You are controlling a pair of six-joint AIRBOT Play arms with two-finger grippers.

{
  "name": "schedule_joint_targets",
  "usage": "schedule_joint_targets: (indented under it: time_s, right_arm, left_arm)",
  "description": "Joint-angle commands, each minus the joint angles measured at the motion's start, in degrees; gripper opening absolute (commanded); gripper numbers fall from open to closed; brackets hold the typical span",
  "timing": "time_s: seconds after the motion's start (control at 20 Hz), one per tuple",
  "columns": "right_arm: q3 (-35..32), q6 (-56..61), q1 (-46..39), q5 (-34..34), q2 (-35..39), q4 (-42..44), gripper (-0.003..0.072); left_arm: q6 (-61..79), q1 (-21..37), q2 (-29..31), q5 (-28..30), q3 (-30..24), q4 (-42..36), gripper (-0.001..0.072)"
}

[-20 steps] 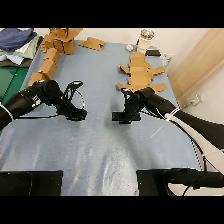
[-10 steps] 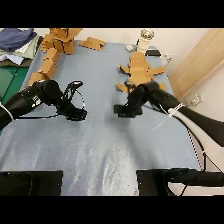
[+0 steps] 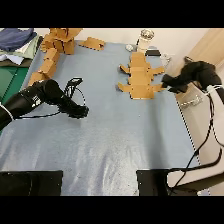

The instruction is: Fold the box.

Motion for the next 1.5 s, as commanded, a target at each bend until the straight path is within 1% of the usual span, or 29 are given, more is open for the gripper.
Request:
schedule_joint_targets:
  time_s: [0.0,0.15,0.3,0.5,0.6,0.7,0.75,0.8,1.0,1.05,1.15,1.25,1.35,1.45]
  right_arm:
    - [8.2,-12.3,-10.1,3.1,-11.1,15.0,0.0452]
    - [15.7,-15.1,-10.0,2.6,-19.3,17.1,0.0452]
    - [21.3,-16.5,-9.3,2.4,-24.6,17.7,0.0452]
    - [25.1,-18.8,-8.4,-0.9,-28.2,20.2,0.0452]
    - [26.1,-20.0,-7.7,-2.6,-28.9,20.7,0.0436]
    - [26.4,-23.0,-6.8,-4.7,-28.9,22.6,0.0330]
    - [26.5,-23.2,-6.4,-6.2,-28.7,23.3,0.0244]
    - [27.0,-23.8,-5.9,-8.6,-28.6,23.8,-0.0005]
    - [27.5,-24.6,-3.8,-18.1,-26.5,25.4,-0.0002]
    - [26.1,-23.5,-3.3,-19.1,-25.0,25.2,-0.0003]
    - [19.2,-21.5,-1.5,-17.9,-19.7,25.0,-0.0003]
    - [8.0,-21.5,1.2,-13.3,-11.3,24.3,-0.0003]
    - [-5.6,-20.2,4.2,-7.3,-1.2,23.2,-0.0002]
    - [-19.5,-17.4,7.3,-3.2,9.2,23.1,-0.0002]
  left_arm:
    - [0.0,0.0,0.0,3.7,0.1,-3.7,0.0014]
    - [0.0,0.0,0.0,5.1,0.1,-3.8,0.0014]
    - [0.0,0.0,0.0,6.1,0.1,-5.5,0.0013]
    - [0.0,0.0,0.0,6.4,0.1,-6.8,0.0014]
    - [0.0,0.0,0.0,6.4,0.0,-6.8,0.0013]
    - [0.0,0.0,0.0,6.4,0.0,-7.1,0.0013]
    - [0.0,0.0,0.0,6.4,0.1,-7.5,0.0014]
    - [0.0,0.0,0.0,6.3,0.1,-8.2,0.0014]
    - [0.2,0.0,0.0,6.0,0.1,-10.6,0.0014]
    - [0.2,0.0,0.0,5.9,0.1,-10.6,0.0013]
    - [0.2,0.1,0.1,5.4,0.1,-10.6,0.0014]
    - [1.1,0.1,0.4,4.7,0.1,-10.6,0.0013]
    - [3.1,0.3,1.2,3.4,0.1,-10.7,0.0013]
    - [4.7,1.1,2.2,1.1,0.1,-11.4,0.0014]
